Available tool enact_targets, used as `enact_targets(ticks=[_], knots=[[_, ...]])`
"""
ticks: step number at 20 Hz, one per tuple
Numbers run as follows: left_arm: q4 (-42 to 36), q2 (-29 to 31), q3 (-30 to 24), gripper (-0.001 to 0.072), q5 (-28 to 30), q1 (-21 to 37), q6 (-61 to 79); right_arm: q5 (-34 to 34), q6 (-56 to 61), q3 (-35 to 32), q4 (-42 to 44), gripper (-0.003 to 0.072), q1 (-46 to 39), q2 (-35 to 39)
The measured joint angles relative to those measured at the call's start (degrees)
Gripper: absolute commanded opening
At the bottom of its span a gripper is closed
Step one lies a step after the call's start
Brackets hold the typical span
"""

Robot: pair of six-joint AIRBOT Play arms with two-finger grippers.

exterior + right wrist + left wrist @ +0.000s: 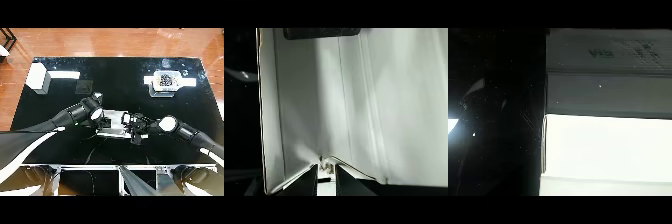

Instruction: Fold the box and place the chain.

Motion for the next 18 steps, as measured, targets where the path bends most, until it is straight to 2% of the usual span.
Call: enact_targets(ticks=[3, 4, 5, 6, 11, 12, 13, 14, 15, 16, 17, 18], knots=[[0.0, 0.0, 0.0, 0.0021, 0.0, 0.0, 0.0, -0.5, 0.0, 0.0, 0.7, 0.0139, 0.4, -0.8], [-0.1, 0.0, 0.0, 0.002, 0.0, 0.0, 0.0, -0.6, 0.1, 0.0, 0.8, 0.023, 0.4, -0.9], [-0.1, 0.0, 0.0, 0.0021, 0.0, 0.0, 0.0, -0.7, 0.1, 0.0, 0.9, 0.038, 0.5, -1.0], [-0.2, 0.0, 0.0, 0.0021, 0.0, 0.0, 0.0, -0.6, 0.1, 0.0, 0.9, 0.036, 0.5, -1.0], [-0.3, 0.0, 0.0, 0.0021, 0.0, 0.0, 0.0, -1.0, 0.1, 0.0, 1.1, 0.0357, 0.5, -1.2], [-0.3, 0.0, 0.0, 0.0021, 0.0, 0.0, 0.0, -1.1, 0.1, 0.0, 1.1, 0.0219, 0.5, -1.2], [-0.3, 0.0, 0.0, 0.0021, 0.0, 0.0, 0.0, -1.3, 0.1, 0.0, 1.1, 0.0198, 0.5, -1.2], [-0.3, 0.0, 0.0, 0.0021, 0.0, 0.0, 0.0, -1.5, 0.1, 0.0, 1.1, 0.025, 0.5, -1.2], [-0.4, 0.0, 0.0, 0.0021, -0.1, 0.0, 0.0, -1.4, 0.1, 0.0, 1.2, 0.0351, 0.5, -1.2], [-0.4, 0.0, 0.0, 0.0021, -0.1, 0.0, 0.0, -1.4, 0.1, 0.0, 1.3, 0.0359, 0.5, -1.2], [-0.4, 0.0, 0.0, 0.0021, -0.1, 0.0, 0.0, -1.5, 0.1, 0.0, 1.4, 0.0187, 0.5, -1.2], [-0.4, 0.0, 0.0, 0.0021, -0.1, 0.0, 0.0, -1.8, 0.1, 0.0, 1.4, 0.0086, 0.5, -1.2]])
